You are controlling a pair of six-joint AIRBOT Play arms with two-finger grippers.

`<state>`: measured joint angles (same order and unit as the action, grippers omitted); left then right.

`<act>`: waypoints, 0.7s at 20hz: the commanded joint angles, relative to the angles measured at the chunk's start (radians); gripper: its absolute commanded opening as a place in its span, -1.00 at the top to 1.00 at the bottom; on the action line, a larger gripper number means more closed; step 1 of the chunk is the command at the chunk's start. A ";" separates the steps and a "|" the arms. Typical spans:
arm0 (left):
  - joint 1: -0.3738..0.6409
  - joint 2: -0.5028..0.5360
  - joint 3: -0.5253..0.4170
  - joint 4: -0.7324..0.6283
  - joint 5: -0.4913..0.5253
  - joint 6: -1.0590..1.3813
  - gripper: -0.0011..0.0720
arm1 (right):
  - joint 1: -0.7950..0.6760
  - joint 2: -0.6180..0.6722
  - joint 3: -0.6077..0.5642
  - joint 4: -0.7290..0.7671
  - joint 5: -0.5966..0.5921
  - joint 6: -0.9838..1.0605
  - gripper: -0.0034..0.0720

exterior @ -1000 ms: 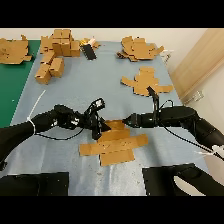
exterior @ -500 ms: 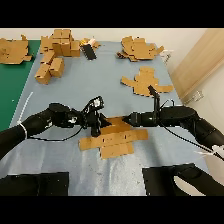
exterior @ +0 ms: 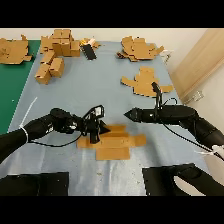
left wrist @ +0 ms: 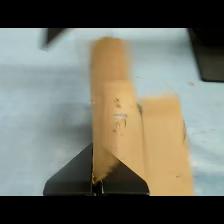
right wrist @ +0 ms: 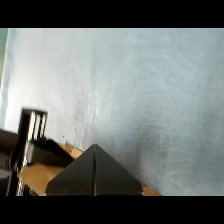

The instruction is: Fold the box.

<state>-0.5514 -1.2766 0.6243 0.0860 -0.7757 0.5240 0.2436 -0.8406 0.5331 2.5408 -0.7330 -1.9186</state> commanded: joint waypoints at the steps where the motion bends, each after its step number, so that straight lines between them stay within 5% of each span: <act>1: -0.004 -0.002 -0.004 -0.008 0.013 0.014 0.94 | 0.002 0.003 0.000 -0.005 0.026 0.000 0.90; 7: -0.008 -0.002 -0.004 -0.008 0.014 0.015 0.94 | 0.002 0.047 0.000 -0.018 0.097 0.000 0.90; 14: -0.016 0.027 -0.002 -0.009 -0.014 0.069 0.94 | 0.000 0.043 0.000 -0.250 0.101 0.202 0.90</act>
<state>-0.5648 -1.2652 0.6220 0.0784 -0.7868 0.5644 0.2432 -0.7982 0.5327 2.3646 -0.6357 -1.7817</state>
